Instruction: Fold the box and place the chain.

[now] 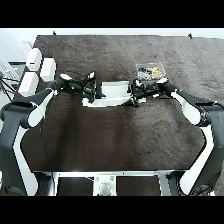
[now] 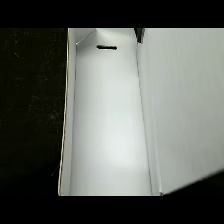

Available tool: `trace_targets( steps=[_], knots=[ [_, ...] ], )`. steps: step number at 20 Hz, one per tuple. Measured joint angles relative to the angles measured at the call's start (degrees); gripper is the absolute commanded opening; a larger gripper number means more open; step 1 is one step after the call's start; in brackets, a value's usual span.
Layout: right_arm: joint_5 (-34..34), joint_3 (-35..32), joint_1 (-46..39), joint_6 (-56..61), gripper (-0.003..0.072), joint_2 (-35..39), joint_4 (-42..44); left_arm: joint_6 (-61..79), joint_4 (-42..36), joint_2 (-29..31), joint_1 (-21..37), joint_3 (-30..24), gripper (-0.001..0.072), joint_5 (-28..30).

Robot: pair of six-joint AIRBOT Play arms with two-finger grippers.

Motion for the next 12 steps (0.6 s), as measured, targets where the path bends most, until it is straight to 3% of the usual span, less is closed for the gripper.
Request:
trace_targets(
  steps=[1, 2, 7, 12],
  knots=[
    [-0.2, 0.0, 0.1, 0.0, 0.0495, 0.0, 0.5, -0.1, 0.6, -0.1, -0.1, 0.0, 0.05, -0.1],
    [-0.1, 0.0, 0.2, 0.0, 0.0494, 0.0, 0.5, -0.2, 0.6, -0.2, -0.2, -0.1, 0.0463, 0.0],
    [0.0, 0.0, 0.0, 0.0, 0.0495, 0.0, 0.2, -0.2, 0.1, 0.1, 0.0, 0.5, 0.0466, -0.9],
    [0.0, 0.0, 0.0, 0.0, 0.0495, 0.0, 0.0, -2.1, 0.1, 0.1, 0.9, 4.3, 0.0466, -5.6]
  ],
)
